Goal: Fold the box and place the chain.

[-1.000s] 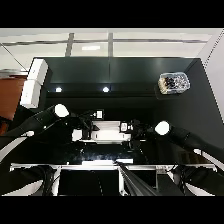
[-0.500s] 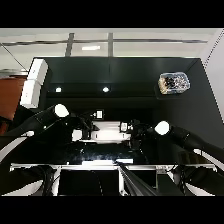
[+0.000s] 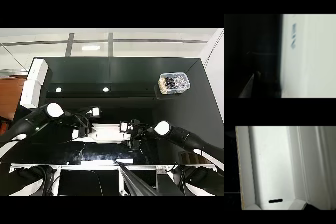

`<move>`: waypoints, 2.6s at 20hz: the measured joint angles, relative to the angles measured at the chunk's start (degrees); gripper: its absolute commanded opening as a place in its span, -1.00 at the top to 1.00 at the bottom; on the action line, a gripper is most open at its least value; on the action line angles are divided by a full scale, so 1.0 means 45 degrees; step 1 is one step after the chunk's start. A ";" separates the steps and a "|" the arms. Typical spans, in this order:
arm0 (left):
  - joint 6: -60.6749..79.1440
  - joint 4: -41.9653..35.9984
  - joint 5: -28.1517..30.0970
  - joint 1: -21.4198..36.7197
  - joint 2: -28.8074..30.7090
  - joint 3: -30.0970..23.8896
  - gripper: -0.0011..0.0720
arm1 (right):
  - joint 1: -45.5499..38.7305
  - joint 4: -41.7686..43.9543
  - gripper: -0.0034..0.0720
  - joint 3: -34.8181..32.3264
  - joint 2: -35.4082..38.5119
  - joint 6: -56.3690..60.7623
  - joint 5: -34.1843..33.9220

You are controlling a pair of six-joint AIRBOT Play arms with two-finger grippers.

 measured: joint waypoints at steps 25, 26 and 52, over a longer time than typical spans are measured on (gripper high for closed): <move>-0.5576 -0.2963 -0.1501 0.0661 0.2584 -0.0272 0.90 | 0.0000 -0.0005 -0.17 0.0000 0.0000 -0.0005 0.0000; -0.5566 -0.3036 -0.0879 0.0423 0.2467 -0.0272 0.90 | 0.0000 -0.0005 -0.17 0.0000 0.0000 -0.0005 0.0000; -0.5532 0.0005 -0.2433 0.2278 0.1860 0.0641 -1.00 | 0.0000 0.0005 -0.17 0.0000 0.0000 0.0005 -0.0044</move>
